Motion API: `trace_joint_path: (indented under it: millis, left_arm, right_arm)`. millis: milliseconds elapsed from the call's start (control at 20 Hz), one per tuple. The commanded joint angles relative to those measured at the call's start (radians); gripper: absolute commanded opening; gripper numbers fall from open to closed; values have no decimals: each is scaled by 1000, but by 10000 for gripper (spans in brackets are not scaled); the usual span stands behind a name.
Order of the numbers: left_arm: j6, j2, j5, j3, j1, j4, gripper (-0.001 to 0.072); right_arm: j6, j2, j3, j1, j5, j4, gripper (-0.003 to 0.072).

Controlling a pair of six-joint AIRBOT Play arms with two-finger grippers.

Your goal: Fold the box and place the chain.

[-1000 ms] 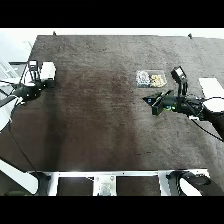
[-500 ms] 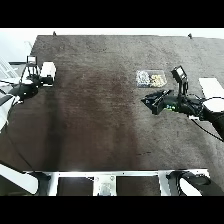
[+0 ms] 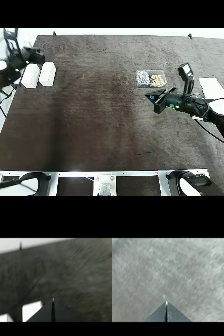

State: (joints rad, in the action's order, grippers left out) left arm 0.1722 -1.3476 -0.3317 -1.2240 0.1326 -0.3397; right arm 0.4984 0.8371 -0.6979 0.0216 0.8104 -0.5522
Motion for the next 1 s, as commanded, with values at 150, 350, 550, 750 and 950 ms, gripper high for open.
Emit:
trace_joint_path:
  millis: [150, 350, 550, 750, 950]
  left_arm:
    - [-29, 314, -150, 11, -120, -10, 14]
    - [-79, 513, 71, 246, -254, -12, 14]
    - [-45, 720, 47, 579, -265, 17, 15]
    - [-45, 876, 53, 867, -265, 95, 15]
    - [-47, 1001, 67, 1036, -265, 119, 15]
  right_arm:
    - [27, -251, 20, 0, -346, -27, 12]
    - [99, -427, 127, -52, -432, -62, 13]
    - [104, -562, 270, -115, -383, -79, 13]
    - [106, -664, 393, -121, -232, -111, 13]
    - [183, -747, 485, -121, -205, -113, 12]
